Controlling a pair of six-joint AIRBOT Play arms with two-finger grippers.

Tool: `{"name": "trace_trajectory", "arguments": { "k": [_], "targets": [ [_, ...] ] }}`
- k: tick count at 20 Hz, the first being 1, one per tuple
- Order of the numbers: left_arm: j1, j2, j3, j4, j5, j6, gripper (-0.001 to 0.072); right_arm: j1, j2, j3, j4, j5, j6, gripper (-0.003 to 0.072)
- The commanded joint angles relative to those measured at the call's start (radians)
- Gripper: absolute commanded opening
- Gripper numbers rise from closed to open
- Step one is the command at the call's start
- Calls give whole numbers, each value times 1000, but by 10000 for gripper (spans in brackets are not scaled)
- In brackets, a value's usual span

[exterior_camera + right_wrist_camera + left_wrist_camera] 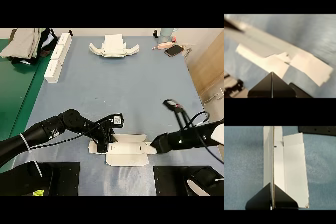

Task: Fold the box.

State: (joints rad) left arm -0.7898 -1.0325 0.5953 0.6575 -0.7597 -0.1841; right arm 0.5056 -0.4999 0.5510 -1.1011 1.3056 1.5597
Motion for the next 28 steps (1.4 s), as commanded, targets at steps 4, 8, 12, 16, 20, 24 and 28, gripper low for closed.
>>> {"name": "trace_trajectory", "arguments": {
  "k": [4, 8, 12, 16, 20, 24, 28],
  "targets": [
    [0, 1, 0, 0, 0, 0, 17, 605, 6, -96, -233, -184, -117, -1],
    [0, 1, 0, 0, 0, 0, 17, 873, -3, -176, -388, -244, -109, 540],
    [0, 1, 0, 0, 0, 0, 17, 912, -97, -192, -575, -327, -100, 595],
    [0, 1, 0, 0, 0, 0, 17, 908, -225, -192, -696, -394, -17, 595],
    [0, 1, 0, 0, 0, 0, 17, 909, -253, -157, -734, -391, 185, 585],
    [0, 1, 0, 0, 0, 0, 17, 908, -211, -100, -827, -242, 400, 584],
    [0, 1, 0, 0, 0, 0, 17, 908, -208, -72, -892, -121, 562, 585]
  ]
}}
